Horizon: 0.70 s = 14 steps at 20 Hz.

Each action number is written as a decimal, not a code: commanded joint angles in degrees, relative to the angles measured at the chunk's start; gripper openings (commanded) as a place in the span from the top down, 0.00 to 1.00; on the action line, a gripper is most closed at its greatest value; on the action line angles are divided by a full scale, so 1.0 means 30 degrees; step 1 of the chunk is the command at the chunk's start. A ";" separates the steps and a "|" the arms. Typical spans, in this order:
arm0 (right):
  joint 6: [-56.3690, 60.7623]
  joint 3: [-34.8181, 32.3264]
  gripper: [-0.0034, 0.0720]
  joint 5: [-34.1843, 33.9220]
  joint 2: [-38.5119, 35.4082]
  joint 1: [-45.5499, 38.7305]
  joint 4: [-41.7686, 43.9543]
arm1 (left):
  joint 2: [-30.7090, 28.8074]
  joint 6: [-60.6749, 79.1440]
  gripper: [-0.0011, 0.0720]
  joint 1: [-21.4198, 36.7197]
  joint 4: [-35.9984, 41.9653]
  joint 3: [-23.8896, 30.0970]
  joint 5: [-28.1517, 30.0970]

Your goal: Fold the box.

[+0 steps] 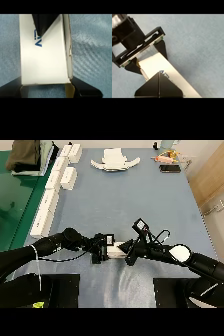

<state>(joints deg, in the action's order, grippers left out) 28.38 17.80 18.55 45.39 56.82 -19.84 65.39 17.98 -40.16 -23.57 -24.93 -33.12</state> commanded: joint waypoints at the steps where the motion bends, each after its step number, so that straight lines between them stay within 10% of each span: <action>1: -0.1683 -0.0860 0.95 -0.0816 -0.0015 0.0860 0.2710 | -0.0007 0.0000 0.17 0.0000 -0.0007 -0.0007 0.0000; 14: -0.1617 -0.2375 0.95 -0.3213 0.0015 0.2178 0.2783 | -0.0007 0.0000 0.17 0.0000 -0.0007 -0.0007 0.0000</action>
<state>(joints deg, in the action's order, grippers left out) 23.55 11.18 10.00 45.32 63.22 -11.49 65.41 18.00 -40.16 -23.59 -24.93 -33.12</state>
